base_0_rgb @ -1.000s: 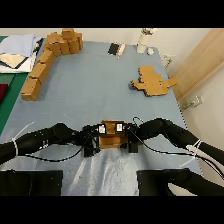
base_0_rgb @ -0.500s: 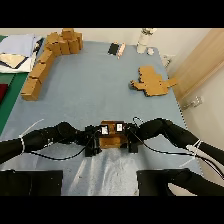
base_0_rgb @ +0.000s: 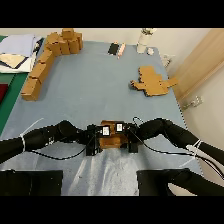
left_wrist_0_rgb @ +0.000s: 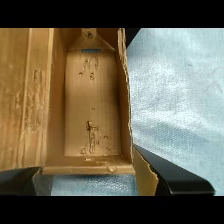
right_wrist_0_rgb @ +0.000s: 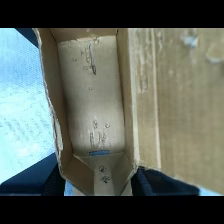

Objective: Fold the box.

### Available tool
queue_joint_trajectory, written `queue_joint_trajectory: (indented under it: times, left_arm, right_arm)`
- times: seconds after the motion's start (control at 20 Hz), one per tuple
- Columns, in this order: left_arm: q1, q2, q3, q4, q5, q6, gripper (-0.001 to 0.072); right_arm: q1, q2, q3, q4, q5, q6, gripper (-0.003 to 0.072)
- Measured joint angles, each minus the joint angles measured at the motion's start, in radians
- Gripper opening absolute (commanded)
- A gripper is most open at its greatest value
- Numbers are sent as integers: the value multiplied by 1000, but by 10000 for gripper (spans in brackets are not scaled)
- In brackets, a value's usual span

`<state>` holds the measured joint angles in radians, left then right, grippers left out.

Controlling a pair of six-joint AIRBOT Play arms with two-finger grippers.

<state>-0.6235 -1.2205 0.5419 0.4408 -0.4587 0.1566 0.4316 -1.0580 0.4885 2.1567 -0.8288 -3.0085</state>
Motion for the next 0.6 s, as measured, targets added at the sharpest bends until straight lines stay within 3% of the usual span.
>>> queue_joint_trajectory:
  times: [0.15, 0.25, 0.6]
  left_arm:
    - [0, -1, 2, 0, 1, 17, 695]
    - [0, -2, 3, 0, 3, 24, 454]
    - [1, -23, 5, -21, 1, 58, 452]
  right_arm:
    - [0, 0, 0, 0, 0, 0, 476]
    - [0, 0, 0, 0, 0, 0, 476]
    - [0, 0, 0, 0, -1, 0, 476]
